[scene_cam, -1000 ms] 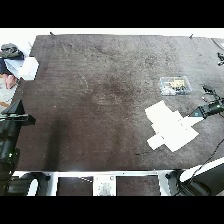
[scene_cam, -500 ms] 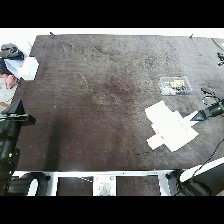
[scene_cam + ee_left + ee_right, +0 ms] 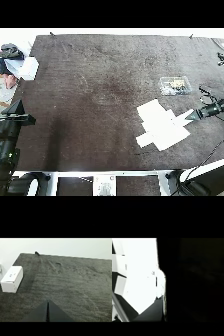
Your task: Fold the box and place the chain.
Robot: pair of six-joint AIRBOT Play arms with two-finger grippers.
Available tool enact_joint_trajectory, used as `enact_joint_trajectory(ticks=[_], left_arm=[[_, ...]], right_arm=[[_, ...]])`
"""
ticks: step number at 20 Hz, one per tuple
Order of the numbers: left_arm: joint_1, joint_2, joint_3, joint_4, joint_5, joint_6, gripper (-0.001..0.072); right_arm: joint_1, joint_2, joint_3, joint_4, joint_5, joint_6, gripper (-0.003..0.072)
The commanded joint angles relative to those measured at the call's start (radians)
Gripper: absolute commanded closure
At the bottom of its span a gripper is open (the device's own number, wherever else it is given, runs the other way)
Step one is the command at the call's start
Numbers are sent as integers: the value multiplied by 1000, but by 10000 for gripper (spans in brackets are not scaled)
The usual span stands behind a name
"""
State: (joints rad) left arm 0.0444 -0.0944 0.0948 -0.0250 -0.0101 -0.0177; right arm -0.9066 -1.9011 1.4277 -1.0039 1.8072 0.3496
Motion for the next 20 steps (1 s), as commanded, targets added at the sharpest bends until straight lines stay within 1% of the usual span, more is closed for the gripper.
enact_joint_trajectory(ticks=[1,3,4,7,10,12,16,20], left_arm=[[1,0,0,0,0,0,696],[1,0,0,0,0,0,697],[1,0,0,0,0,0,696],[1,0,0,0,0,0,696],[1,0,0,0,0,0,697],[1,0,0,0,0,0,696],[1,0,0,0,-1,0,696],[1,0,3,0,-12,0,696]], right_arm=[[6,82,-176,144,-10,-18,701],[15,153,-312,303,-77,-18,702],[26,193,-386,389,-131,-18,702],[96,319,-605,581,-257,-51,703],[220,433,-800,706,-463,-58,703],[323,480,-880,767,-600,-34,703],[516,491,-894,828,-805,33,702],[645,491,-841,872,-887,29,703]])
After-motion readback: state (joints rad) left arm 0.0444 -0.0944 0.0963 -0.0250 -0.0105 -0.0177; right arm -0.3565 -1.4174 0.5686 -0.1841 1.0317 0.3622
